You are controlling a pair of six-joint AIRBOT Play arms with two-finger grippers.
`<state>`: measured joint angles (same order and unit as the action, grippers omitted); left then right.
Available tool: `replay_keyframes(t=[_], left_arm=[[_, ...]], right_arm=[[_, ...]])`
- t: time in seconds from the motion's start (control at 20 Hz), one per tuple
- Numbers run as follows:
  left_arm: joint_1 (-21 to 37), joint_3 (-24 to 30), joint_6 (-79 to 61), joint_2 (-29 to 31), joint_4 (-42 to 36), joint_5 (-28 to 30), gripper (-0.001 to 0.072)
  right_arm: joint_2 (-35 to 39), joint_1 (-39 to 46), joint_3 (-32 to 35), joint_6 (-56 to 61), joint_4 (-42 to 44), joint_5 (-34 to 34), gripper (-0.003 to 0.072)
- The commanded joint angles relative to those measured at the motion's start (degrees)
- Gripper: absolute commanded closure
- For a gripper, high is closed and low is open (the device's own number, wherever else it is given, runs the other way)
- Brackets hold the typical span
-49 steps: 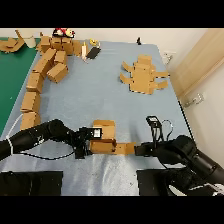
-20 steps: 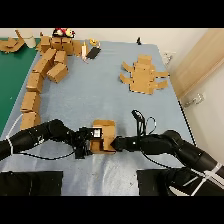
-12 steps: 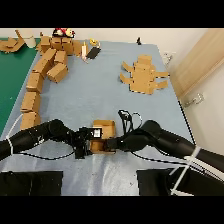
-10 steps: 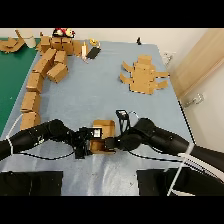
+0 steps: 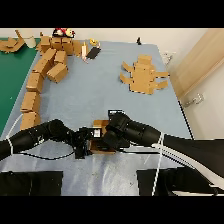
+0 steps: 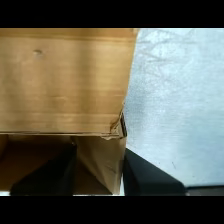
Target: Fold the box.
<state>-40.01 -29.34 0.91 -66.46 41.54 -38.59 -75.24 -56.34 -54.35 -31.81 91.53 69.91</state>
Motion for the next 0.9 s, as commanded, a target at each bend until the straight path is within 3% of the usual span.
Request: replay_keyframes(t=[0.0,0.25,0.45,0.5,0.55,0.6,0.85], left_arm=[[-0.02,0.00,0.00,-0.02,-0.02,0.00,0.0259],[-0.02,0.00,0.00,-0.02,-0.02,0.02,0.0259],[-0.02,0.00,0.00,-0.02,-0.02,0.02,0.0259],[-0.02,0.00,0.00,-0.02,-0.02,0.02,0.0259],[-0.02,0.00,0.00,-0.02,-0.02,0.02,0.0259],[-0.02,0.00,0.00,-0.02,-0.02,0.02,0.0259],[-0.02,0.00,0.00,-0.02,-0.02,0.02,0.0259]], right_arm=[[-1.86,-0.50,-1.22,2.45,-0.61,2.95,0.0363],[-1.95,-0.50,-1.22,3.08,-0.83,3.21,0.0654],[-1.95,-0.50,-1.22,2.99,-0.66,3.19,0.0677],[-1.90,-0.50,-1.25,2.43,-0.63,3.23,0.0585],[-1.77,-0.50,-1.25,2.16,-0.66,3.26,0.0390],[-1.44,-0.52,-1.27,2.19,-0.66,3.21,0.0265],[1.42,-0.46,-2.01,3.85,-1.05,5.95,0.0265]])
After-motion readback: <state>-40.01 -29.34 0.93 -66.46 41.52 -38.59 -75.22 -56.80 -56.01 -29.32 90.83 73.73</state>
